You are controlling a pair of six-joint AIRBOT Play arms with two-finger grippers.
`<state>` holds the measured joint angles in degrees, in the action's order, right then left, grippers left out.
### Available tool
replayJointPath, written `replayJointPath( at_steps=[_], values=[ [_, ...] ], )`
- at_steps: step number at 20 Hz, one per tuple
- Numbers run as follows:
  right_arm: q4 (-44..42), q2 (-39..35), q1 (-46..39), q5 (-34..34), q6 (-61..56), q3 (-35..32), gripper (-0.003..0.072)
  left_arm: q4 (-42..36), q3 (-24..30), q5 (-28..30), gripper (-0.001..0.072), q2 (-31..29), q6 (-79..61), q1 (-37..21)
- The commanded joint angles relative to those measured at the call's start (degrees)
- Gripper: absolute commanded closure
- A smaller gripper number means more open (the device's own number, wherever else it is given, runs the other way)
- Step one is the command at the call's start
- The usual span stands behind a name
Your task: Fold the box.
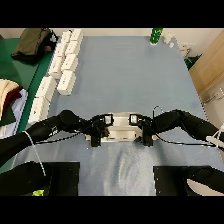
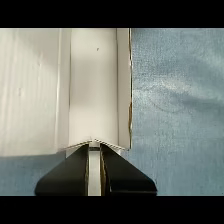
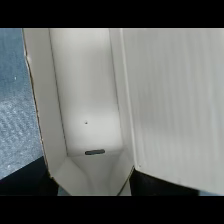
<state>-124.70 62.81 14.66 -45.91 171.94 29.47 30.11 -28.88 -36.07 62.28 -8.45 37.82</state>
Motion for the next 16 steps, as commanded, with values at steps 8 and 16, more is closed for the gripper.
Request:
replayJointPath(
  at_steps=[8, 16],
  values=[
    [-0.02, -0.02, 0.00, 0.00, 0.00, -0.02, 0.0167, -2.80, 0.15, 1.09, 0.0112, 2.36, -0.46, 1.90],
    [-0.02, -0.02, 0.00, 0.00, 0.00, -0.02, 0.0167, 16.17, -0.11, -0.33, 0.0694, -7.45, 28.46, -4.72]
  ],
)
